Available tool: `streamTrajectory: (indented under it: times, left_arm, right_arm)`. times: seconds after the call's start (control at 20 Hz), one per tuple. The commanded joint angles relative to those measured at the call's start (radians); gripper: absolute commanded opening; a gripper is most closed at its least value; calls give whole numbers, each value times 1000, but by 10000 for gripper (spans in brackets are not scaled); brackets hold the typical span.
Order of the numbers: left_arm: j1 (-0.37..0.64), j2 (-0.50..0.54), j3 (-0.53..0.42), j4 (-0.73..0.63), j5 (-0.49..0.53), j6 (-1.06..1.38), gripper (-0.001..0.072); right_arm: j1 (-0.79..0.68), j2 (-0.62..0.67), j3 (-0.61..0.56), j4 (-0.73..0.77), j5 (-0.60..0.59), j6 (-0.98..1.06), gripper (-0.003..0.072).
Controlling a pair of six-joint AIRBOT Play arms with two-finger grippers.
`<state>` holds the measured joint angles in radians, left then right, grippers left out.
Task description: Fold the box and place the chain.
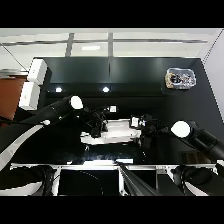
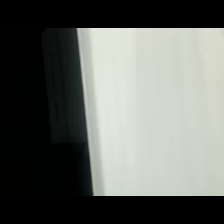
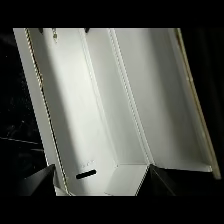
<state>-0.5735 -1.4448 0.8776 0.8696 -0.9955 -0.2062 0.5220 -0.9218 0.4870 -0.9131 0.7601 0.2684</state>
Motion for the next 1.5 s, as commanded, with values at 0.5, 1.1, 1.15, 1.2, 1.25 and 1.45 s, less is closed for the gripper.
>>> streamTrajectory:
  times: [0.5,1.1,1.15,1.2,1.25,1.45]
  left_arm:
    - [-5,3,0,16,10,1,26]
    - [-5,37,-1,3,44,-9,26]
    - [-5,37,-2,4,39,-11,25]
    - [-5,37,-5,4,32,-11,26]
    - [-5,37,-8,4,23,-11,26]
    - [-7,37,-21,0,18,-11,25]
  right_arm:
    - [-40,-9,0,89,29,-28,707]
    - [-40,-63,-75,209,48,-244,707]
    - [-40,-63,-77,220,45,-254,707]
    - [-40,-63,-77,241,40,-277,707]
    - [-40,-64,-77,266,31,-301,707]
    - [-40,-68,-77,285,18,-317,707]
